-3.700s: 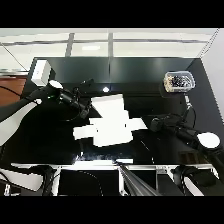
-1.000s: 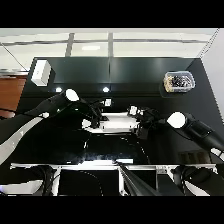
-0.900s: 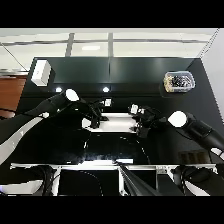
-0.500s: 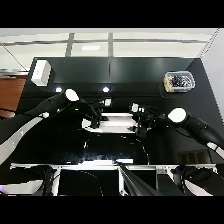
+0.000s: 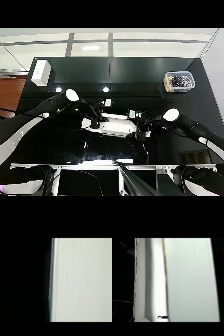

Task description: Fold the box and place the chain.

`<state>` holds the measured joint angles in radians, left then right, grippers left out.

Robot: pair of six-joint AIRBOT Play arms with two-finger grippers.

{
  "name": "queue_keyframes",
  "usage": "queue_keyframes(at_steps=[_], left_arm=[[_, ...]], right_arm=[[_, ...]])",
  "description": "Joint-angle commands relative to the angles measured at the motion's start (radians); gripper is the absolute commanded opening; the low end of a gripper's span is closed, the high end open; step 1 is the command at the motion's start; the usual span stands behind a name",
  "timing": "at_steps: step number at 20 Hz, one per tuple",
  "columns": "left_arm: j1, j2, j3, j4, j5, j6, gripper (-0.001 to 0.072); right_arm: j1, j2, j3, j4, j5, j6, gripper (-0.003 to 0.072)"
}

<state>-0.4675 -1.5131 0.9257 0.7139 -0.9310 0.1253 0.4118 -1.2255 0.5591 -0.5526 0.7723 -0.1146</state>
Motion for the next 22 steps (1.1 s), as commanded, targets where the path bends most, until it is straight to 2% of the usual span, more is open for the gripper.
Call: queue_keyframes(at_steps=[1, 15, 16, 17, 19, 20, 22], left_arm=[[0.000, 0.000, 0.001, -0.001, 0.005, -0.002, 0.0026], [0.000, 0.000, 0.001, -0.002, -0.002, -0.003, 0.0027], [0.000, 0.000, 0.001, -0.002, -0.011, -0.003, 0.0026], [0.000, 0.000, 0.002, -0.002, -0.019, -0.003, 0.0026], [0.000, 0.005, 0.002, -0.001, -0.025, -0.032, 0.0040], [0.000, 0.013, 0.002, 0.000, -0.023, -0.057, 0.0167], [0.013, 0.055, 0.002, 0.011, -0.032, -0.106, 0.0486]], right_arm=[[0.000, -0.021, -0.010, -0.042, -0.011, -0.010, 0.0640], [0.002, -0.042, -0.011, -0.043, -0.077, -0.010, 0.0638], [0.003, -0.043, -0.011, -0.043, -0.077, -0.011, 0.0501], [0.003, -0.043, -0.011, -0.043, -0.077, -0.010, 0.0433], [0.003, -0.043, -0.011, -0.043, -0.077, -0.010, 0.0432], [0.003, -0.043, -0.011, -0.043, -0.077, -0.010, 0.0432], [0.003, -0.043, -0.011, -0.043, -0.077, -0.010, 0.0432]])
